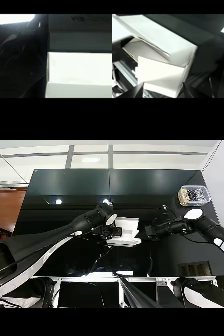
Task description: Fold the box and place the chain.
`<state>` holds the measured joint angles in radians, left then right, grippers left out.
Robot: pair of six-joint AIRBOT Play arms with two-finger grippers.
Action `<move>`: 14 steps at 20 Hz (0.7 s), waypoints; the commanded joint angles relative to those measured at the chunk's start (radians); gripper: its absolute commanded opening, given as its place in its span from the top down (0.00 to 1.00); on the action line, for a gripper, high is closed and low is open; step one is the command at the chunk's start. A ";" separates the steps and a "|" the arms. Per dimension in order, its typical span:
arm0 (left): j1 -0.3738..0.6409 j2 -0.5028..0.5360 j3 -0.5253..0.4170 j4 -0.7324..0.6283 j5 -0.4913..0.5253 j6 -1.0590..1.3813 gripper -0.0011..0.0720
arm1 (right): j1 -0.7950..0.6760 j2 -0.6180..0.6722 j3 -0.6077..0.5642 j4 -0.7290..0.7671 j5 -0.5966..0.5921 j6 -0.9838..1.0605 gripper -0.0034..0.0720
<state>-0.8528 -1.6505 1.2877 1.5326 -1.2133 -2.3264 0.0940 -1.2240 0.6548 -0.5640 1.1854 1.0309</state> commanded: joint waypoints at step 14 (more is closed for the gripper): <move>0.001 -0.001 0.001 0.000 0.000 0.000 0.94 | 0.408 -0.002 0.183 -0.595 -0.229 0.686 0.47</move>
<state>-0.8528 -1.6505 1.2877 1.5326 -1.2137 -2.3264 0.4309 -1.2247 0.8085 -1.0302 0.9848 1.5726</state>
